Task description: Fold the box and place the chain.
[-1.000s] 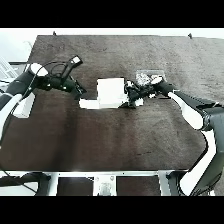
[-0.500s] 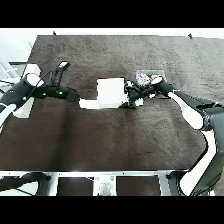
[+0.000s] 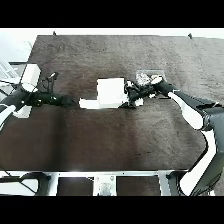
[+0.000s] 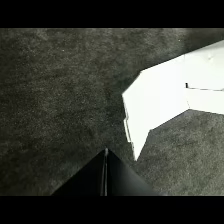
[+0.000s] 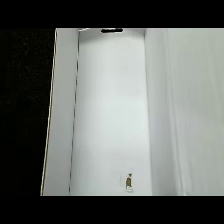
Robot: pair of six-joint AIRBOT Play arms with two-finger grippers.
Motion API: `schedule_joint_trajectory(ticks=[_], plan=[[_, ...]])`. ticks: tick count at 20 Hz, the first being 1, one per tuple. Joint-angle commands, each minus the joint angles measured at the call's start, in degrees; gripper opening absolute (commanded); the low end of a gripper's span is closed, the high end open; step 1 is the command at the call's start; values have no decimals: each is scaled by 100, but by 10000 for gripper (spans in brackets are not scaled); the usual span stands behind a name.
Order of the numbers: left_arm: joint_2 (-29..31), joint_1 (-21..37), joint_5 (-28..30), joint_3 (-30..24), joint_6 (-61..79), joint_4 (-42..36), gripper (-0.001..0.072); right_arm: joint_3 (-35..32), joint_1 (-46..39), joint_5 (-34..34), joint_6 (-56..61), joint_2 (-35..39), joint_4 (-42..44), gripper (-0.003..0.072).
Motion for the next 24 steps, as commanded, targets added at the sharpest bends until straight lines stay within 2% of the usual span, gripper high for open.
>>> schedule_joint_trajectory(ticks=[1,5,12,17,18,19,24], plan=[[-466,37,28,15,184,-457,24,0,0,2,2,0,2,594],[-890,-66,-116,179,522,-1021,24,0,0,2,2,0,0,594],[-1001,-772,210,319,479,-1204,24,0,0,2,2,0,0,593],[-951,-850,-98,804,470,-1202,27,0,0,2,2,0,0,594],[-920,-848,-133,839,444,-1202,140,0,0,2,2,0,2,594],[-863,-850,-162,848,435,-1202,191,0,2,2,2,0,2,594],[-728,-850,-426,874,597,-1349,195,0,0,2,2,0,0,594]])
